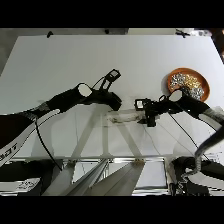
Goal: Fold the box and place the chain.
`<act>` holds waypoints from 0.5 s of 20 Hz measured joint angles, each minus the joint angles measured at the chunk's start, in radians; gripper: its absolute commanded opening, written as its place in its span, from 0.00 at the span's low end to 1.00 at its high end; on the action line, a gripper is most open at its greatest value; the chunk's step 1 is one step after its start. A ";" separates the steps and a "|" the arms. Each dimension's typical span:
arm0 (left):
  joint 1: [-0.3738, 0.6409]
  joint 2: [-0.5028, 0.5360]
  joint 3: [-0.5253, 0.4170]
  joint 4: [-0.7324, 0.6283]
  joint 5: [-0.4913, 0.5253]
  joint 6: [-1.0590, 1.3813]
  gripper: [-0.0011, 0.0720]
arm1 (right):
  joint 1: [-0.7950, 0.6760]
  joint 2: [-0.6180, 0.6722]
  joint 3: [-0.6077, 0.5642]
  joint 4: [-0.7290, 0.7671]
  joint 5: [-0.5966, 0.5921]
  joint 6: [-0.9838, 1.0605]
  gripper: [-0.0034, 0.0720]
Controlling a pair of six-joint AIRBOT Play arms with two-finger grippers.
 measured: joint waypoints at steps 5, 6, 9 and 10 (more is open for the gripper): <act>0.057 0.099 0.000 0.112 -0.100 -0.008 0.01 | 0.000 0.000 0.000 -0.001 -0.001 0.000 0.72; 0.075 0.130 0.000 0.154 -0.138 -0.010 0.01 | 0.000 0.000 0.000 -0.001 -0.001 0.000 0.72; 0.117 0.214 0.000 0.286 -0.266 -0.011 0.01 | 0.000 0.000 0.000 -0.001 -0.002 0.000 0.72; 0.124 0.236 0.000 0.328 -0.297 -0.010 0.01 | 0.000 0.000 0.000 -0.001 -0.002 0.000 0.72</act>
